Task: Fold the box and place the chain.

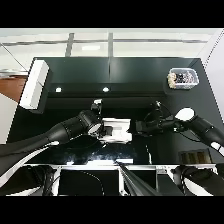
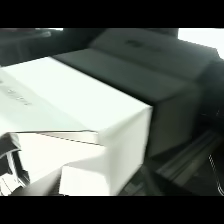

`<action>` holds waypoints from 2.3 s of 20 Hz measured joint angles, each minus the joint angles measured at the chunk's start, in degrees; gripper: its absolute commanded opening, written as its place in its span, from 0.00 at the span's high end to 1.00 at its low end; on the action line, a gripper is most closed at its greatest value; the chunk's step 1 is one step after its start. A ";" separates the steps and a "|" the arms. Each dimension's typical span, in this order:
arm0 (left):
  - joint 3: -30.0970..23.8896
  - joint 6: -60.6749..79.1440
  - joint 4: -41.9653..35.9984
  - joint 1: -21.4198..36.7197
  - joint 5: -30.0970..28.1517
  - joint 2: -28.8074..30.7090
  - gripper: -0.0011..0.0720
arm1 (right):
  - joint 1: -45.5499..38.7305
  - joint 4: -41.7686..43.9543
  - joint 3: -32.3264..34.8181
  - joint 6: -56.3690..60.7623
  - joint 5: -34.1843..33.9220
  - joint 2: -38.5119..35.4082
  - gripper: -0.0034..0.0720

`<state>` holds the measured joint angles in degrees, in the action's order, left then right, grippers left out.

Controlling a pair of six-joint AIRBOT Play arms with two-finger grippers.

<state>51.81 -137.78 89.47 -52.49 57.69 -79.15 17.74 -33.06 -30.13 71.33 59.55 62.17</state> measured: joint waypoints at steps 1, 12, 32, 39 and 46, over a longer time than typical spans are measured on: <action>0.02 -0.02 0.00 0.00 -0.02 0.00 0.94 | 1.46 -0.37 -0.57 0.63 -0.76 0.02 0.12; 0.00 0.00 0.00 0.00 0.04 0.00 0.95 | 14.05 -16.37 -5.86 19.87 -6.21 0.02 0.38; 0.02 -0.09 0.00 0.00 0.04 0.00 0.94 | 28.06 -44.26 -18.91 49.20 -2.47 10.54 0.55; 0.02 0.02 0.00 0.00 0.17 0.00 0.94 | 30.97 -50.25 -23.19 57.88 1.92 14.60 0.55; 0.00 0.04 0.00 0.00 0.07 0.00 0.94 | 31.36 -52.33 -23.98 62.42 4.02 15.78 0.55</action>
<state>51.81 -137.73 89.47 -52.49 57.76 -79.15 49.10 -85.38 -54.11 133.75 63.57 77.95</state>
